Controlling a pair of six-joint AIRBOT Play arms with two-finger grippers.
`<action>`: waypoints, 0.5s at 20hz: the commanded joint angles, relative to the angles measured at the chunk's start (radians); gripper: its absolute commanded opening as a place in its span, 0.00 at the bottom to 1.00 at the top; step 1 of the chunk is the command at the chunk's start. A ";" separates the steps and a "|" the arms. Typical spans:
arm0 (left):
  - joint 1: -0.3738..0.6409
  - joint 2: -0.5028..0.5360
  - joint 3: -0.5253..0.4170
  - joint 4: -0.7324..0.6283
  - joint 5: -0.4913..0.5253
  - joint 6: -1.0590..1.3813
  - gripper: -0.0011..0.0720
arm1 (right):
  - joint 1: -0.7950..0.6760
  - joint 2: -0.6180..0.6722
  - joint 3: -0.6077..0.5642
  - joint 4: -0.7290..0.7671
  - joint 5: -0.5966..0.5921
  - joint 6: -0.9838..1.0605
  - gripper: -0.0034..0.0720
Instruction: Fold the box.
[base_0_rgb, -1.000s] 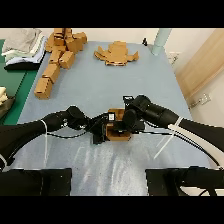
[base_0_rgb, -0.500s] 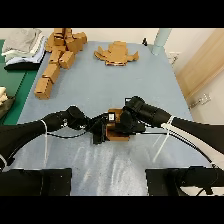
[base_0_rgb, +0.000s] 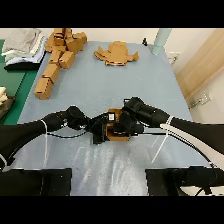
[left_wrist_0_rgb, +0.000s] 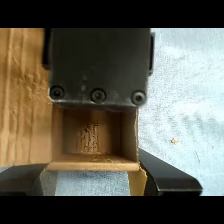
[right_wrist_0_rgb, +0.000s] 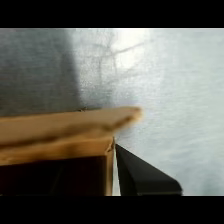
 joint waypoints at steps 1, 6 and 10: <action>0.000 0.000 0.000 0.001 0.000 0.001 0.73 | 0.004 0.014 0.006 -0.003 -0.007 -0.002 0.62; 0.000 0.000 0.000 0.001 0.000 0.001 0.73 | 0.003 0.098 0.024 -0.002 -0.078 -0.005 0.62; 0.000 0.000 0.000 0.001 0.000 0.001 0.73 | 0.002 0.226 0.026 -0.010 -0.150 -0.019 0.60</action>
